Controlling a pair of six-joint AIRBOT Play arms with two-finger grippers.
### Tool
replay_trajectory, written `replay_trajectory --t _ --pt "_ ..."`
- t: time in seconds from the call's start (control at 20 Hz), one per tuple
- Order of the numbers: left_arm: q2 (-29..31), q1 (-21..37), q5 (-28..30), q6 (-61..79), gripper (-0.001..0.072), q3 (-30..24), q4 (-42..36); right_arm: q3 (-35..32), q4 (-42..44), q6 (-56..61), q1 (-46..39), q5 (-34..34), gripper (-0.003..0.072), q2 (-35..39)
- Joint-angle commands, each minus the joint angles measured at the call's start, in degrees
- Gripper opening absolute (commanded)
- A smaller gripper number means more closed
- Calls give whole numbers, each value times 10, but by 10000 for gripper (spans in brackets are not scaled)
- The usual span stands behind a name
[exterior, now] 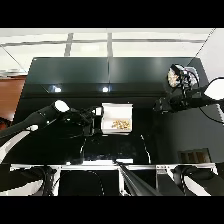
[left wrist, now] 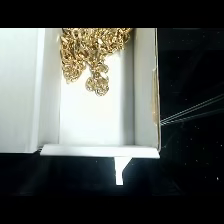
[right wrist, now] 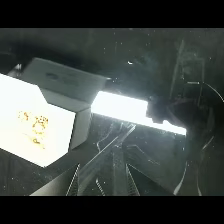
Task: Fold the box and place the chain.
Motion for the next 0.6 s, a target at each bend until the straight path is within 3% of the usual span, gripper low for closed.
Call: replay_trajectory --t 0.0,0.25,0.3,0.4,0.45,0.5,0.55 --pt "0 -5 11 -1 717 1 -2 0 0 0 0 -11 345 0" --pt "0 -23 32 -1 693 1 -2 -7 3 0 3 -25 344 0" --pt "0 -23 32 -1 639 1 -3 -14 2 0 6 -35 344 0" --pt "0 -23 32 -1 380 1 -3 -30 2 0 14 -71 346 -2" --pt "0 -23 32 -1 356 1 -2 -35 3 0 19 -100 443 -4" --pt "0 -23 32 -1 355 1 -2 -35 3 0 26 -127 696 -9" --pt "0 -23 32 -1 355 1 -2 -35 9 0 31 -158 710 -16"
